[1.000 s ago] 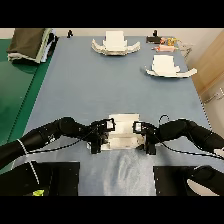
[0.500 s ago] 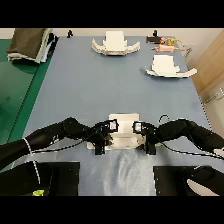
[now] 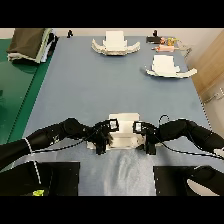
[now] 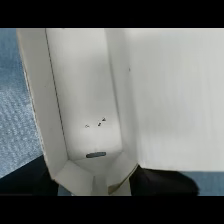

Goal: Fold the box.

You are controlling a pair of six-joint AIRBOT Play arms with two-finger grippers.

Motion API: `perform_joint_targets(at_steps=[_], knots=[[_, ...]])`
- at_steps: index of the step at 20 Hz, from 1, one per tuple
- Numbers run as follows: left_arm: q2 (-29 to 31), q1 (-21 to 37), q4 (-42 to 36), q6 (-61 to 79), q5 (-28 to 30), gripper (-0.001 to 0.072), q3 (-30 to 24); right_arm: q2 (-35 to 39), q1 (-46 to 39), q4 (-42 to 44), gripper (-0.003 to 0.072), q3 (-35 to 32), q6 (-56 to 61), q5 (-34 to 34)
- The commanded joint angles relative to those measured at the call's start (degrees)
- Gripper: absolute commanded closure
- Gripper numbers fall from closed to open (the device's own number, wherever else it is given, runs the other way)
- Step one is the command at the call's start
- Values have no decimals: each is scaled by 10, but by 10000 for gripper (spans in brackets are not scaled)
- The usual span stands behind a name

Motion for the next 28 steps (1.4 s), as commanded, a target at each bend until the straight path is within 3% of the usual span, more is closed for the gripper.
perform_joint_targets(at_steps=[1,4,7,10,14,19,24,28], knots=[[16,0,72,-84,-16,695,0,0,0,0,174,0,0,0],[75,0,221,-304,-70,696,1,0,0,0,174,0,0,0],[167,0,344,-530,-164,695,8,0,0,0,173,0,0,0],[252,1,470,-813,-213,695,8,0,0,0,174,0,0,0],[297,1,617,-1094,-256,695,8,0,0,0,174,0,0,0],[231,0,581,-1186,-291,695,2,0,0,0,174,0,0,0],[126,0,423,-1109,-202,696,-4,0,0,0,174,0,0,0],[105,-11,344,-1064,-145,696,-4,0,0,0,173,0,0,0]])
